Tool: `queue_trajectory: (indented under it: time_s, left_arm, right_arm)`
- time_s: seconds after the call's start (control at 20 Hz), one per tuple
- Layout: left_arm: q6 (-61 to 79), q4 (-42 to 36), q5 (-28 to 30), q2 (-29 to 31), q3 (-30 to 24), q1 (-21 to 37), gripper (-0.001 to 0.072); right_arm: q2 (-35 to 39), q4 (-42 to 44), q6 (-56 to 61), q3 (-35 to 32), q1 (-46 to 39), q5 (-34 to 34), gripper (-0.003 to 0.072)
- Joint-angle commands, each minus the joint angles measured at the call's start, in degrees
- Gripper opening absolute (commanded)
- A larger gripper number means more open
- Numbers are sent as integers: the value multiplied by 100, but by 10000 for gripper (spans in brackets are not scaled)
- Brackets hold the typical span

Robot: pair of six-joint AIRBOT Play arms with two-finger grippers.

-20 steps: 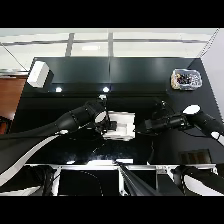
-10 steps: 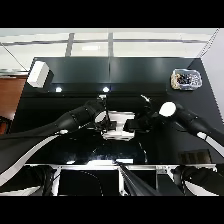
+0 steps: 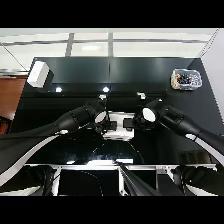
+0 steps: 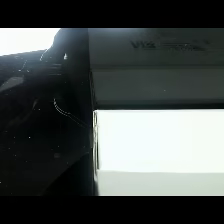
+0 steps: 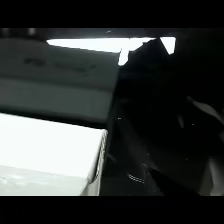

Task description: Fold the box and place the chain.

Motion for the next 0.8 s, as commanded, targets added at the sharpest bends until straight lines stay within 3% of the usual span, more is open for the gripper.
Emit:
queue_trajectory:
  time_s: [0.0, 0.05, 0.1, 0.15, 0.4, 0.5, 0.75]
  left_arm:
    - [0, -2, -11, 0, 2, 0, 23]
    - [0, -2, -7, 0, 2, 0, 23]
    - [0, -2, 0, 0, 2, 0, 22]
    - [0, -2, -2, 0, 2, 0, 22]
    - [0, -4, -7, 0, 2, 0, 22]
    - [0, -2, -7, 0, 2, 0, 23]
    - [0, -2, -7, 0, 2, 0, 22]
  right_arm:
    - [-332, -267, 398, 243, 341, 269, 546]
    - [-433, -354, 463, 308, 442, 332, 546]
    - [-507, -369, 463, 361, 487, 387, 448]
    - [-538, -358, 468, 378, 507, 385, 436]
    - [-544, -422, 485, 389, 507, 389, 433]
    - [-562, -431, 483, 389, 507, 389, 364]
    - [-566, -490, 487, 389, 505, 380, 364]
